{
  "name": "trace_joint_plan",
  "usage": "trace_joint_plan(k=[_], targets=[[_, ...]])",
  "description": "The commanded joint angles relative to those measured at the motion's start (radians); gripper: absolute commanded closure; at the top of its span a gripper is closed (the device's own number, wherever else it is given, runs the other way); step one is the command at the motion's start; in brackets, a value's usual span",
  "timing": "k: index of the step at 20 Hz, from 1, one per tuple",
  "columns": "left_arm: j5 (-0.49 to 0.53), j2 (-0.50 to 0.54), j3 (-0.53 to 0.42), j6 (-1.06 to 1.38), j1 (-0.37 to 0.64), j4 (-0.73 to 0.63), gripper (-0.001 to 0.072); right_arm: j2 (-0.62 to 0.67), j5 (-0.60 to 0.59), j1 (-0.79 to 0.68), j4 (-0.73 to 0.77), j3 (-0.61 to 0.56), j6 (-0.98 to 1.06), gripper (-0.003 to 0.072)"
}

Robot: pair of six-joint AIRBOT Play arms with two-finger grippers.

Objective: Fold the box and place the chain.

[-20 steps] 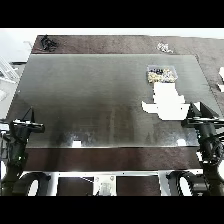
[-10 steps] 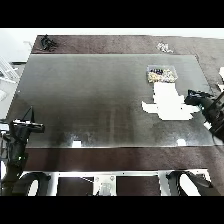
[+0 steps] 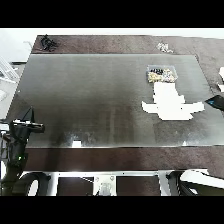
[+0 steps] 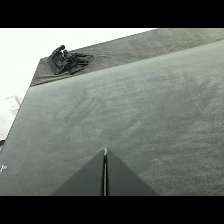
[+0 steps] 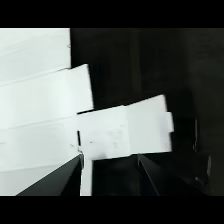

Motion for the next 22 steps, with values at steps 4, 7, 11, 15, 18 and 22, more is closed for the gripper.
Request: trace_joint_plan(k=[4, 7, 11, 15, 18, 22], targets=[[0.0, 0.001, 0.0, 0.0, -0.001, 0.0, 0.0688, -0.397, 0.487, -0.058, -0.114, 0.547, 0.049, 0.0253], [0.0, 0.001, 0.0, 0.0, -0.001, 0.0, 0.0689, -0.534, 0.522, -0.034, -0.112, 0.647, 0.018, 0.0255], [0.0, 0.001, 0.0, 0.0, -0.001, 0.0, 0.0688, -0.606, 0.52, 0.007, -0.111, 0.649, -0.043, 0.0267], [0.0, 0.001, 0.0, 0.0, -0.001, 0.0, 0.0688, -0.631, 0.521, 0.041, -0.094, 0.649, -0.05, 0.0268], [0.0, 0.001, 0.0, 0.0, -0.001, 0.0, 0.0688, -0.632, 0.522, 0.051, -0.094, 0.649, -0.049, 0.0269], [0.0, 0.001, 0.0, 0.0, -0.001, 0.0, 0.0689, -0.637, 0.547, 0.051, -0.067, 0.648, -0.048, 0.0276]])
